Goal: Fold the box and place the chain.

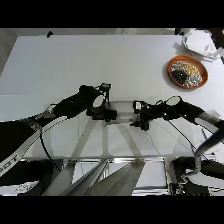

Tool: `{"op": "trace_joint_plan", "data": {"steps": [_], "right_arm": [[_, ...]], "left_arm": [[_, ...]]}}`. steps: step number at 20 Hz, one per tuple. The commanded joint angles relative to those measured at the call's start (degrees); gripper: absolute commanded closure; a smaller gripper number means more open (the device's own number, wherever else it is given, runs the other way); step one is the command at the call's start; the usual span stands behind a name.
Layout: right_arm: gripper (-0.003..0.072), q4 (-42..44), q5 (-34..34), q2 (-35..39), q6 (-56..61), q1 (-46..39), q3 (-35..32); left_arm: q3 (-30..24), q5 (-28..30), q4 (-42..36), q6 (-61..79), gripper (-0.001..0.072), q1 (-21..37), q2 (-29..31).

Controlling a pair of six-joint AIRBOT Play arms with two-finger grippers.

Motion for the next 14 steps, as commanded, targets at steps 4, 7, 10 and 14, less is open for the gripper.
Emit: {"op": "trace_joint_plan", "data": {"steps": [4,7,10,14], "right_arm": [[0.0285,0.00,0.02,0.04,0.00,0.00,0.02],[0.0285,0.00,0.02,0.04,0.00,0.00,0.02],[0.0285,0.00,0.02,0.04,-0.02,0.00,0.02],[0.0285,0.00,0.02,0.04,0.00,0.00,0.02]], "left_arm": [[0.07,1.53,-4.17,-0.26,0.0384,-0.42,-3.26],[0.07,1.79,-4.15,-1.36,0.0392,-0.42,-3.39],[0.04,1.86,-4.20,-2.82,0.0396,-0.68,-3.76],[-0.07,1.73,-4.61,-2.82,0.0573,-1.25,-4.81]]}}
